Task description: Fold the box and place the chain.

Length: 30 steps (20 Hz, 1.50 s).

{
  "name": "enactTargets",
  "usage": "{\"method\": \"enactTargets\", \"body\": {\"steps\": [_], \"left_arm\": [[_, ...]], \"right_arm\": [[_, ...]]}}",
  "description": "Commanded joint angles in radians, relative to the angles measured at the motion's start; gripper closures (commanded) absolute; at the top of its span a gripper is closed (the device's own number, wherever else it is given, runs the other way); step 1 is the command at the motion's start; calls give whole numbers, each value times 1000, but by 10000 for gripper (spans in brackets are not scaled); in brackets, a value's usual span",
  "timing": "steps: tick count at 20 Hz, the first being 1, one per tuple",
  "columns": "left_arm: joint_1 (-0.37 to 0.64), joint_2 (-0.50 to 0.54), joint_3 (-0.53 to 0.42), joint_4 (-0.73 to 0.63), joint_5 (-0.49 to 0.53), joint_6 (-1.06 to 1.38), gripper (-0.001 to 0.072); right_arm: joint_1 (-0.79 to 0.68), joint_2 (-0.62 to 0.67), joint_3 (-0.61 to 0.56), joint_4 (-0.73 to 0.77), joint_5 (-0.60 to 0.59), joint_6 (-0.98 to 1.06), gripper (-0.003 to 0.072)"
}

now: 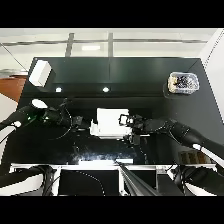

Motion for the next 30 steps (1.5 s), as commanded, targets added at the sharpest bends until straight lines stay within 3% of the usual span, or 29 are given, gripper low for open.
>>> {"method": "enactTargets", "body": {"steps": [1, 5, 12, 21, 30], "left_arm": [[-24, 3, 50, -19, -95, -5, 130], [-81, 5, 76, -20, -78, -33, 130], [-210, 90, 78, 91, 105, -216, 131], [-285, 105, 78, 103, 130, -277, 132], [-487, 105, 79, 310, 316, -655, 134]], "right_arm": [[0, 1, -1, 0, 0, 0, 223], [0, 1, -1, 0, 0, 0, 223], [1, 1, -1, 0, 0, 0, 223], [1, 1, -1, 0, 1, 0, 223], [1, 0, -1, 0, 0, 0, 222]]}}
